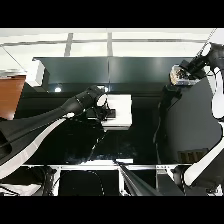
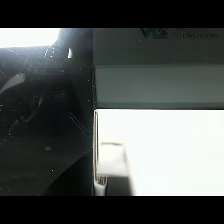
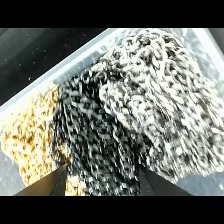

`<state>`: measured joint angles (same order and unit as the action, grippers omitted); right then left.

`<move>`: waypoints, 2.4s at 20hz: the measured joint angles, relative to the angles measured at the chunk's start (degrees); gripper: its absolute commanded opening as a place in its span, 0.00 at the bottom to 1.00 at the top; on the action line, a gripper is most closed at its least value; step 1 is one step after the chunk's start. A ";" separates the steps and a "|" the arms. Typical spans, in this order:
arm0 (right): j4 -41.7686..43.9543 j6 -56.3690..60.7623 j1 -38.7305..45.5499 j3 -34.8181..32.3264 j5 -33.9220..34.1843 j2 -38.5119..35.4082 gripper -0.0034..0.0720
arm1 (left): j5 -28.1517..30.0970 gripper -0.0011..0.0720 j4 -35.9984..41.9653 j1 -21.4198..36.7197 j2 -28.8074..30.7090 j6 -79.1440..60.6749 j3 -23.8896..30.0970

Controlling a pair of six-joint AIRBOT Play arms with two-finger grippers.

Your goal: Fold the box and place the chain.

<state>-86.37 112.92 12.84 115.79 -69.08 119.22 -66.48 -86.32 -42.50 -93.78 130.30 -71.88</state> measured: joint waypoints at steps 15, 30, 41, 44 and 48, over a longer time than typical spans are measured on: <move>2.01 -14.29 -0.59 1.68 -1.49 -14.75 0.06 | -0.11 0.05 0.02 0.00 0.00 0.00 0.00; 14.62 -26.69 -9.05 1.57 -8.85 -50.14 0.06 | -0.04 0.05 0.02 0.00 0.00 0.00 0.00; 31.23 -34.49 -26.08 -10.43 -20.87 -56.52 0.06 | -0.02 0.05 0.02 0.00 0.00 0.00 0.00; 35.67 -35.95 -28.52 -16.17 -17.29 -55.84 0.06 | -0.02 0.05 0.02 0.00 0.00 0.00 0.00; 40.24 -37.53 -29.92 -19.71 -12.87 -53.83 0.06 | -0.02 0.05 0.04 0.00 0.00 0.00 0.00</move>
<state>-46.13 75.40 -17.08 96.07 -81.95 65.39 -66.50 -86.28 -42.50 -93.78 130.30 -71.88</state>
